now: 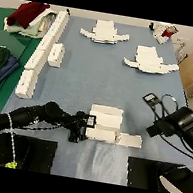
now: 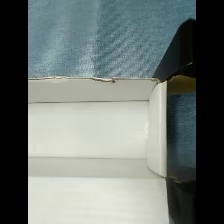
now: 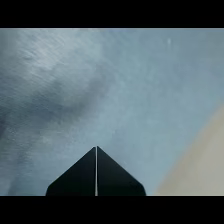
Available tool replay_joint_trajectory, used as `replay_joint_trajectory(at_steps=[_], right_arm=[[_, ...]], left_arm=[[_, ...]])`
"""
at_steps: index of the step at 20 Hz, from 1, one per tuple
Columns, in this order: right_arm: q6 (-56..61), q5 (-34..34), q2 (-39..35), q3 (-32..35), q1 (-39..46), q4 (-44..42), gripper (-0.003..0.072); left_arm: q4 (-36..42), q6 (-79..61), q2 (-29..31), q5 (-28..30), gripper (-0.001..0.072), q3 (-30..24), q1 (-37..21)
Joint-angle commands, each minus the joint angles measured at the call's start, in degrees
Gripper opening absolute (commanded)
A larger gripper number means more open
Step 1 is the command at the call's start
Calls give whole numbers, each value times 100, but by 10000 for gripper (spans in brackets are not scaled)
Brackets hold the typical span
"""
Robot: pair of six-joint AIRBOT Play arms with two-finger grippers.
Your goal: Fold the box.
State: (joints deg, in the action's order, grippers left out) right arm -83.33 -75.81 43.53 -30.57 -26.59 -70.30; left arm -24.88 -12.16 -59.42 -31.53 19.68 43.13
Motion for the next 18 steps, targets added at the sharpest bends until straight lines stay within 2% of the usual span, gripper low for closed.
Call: replay_joint_trajectory(at_steps=[1, 3, 7, 12, 18], right_arm=[[468, -114, 201, -28, 1714, -2057, 4], [-142, -188, 372, -11, 2590, -3375, 4], [-505, -125, 584, 382, 3543, -4398, 4], [-743, -138, 802, 896, 3661, -4631, 4], [-1456, -199, 887, 1123, 3657, -5993, 4]], left_arm=[[-2, 4, -2, 4, 522, 2, 0], [-2, 4, -2, 4, 522, 2, 0], [0, 4, -2, 4, 522, 2, 0], [0, 4, -2, 7, 522, 2, 0], [0, 4, -2, 4, 522, 2, 0]])
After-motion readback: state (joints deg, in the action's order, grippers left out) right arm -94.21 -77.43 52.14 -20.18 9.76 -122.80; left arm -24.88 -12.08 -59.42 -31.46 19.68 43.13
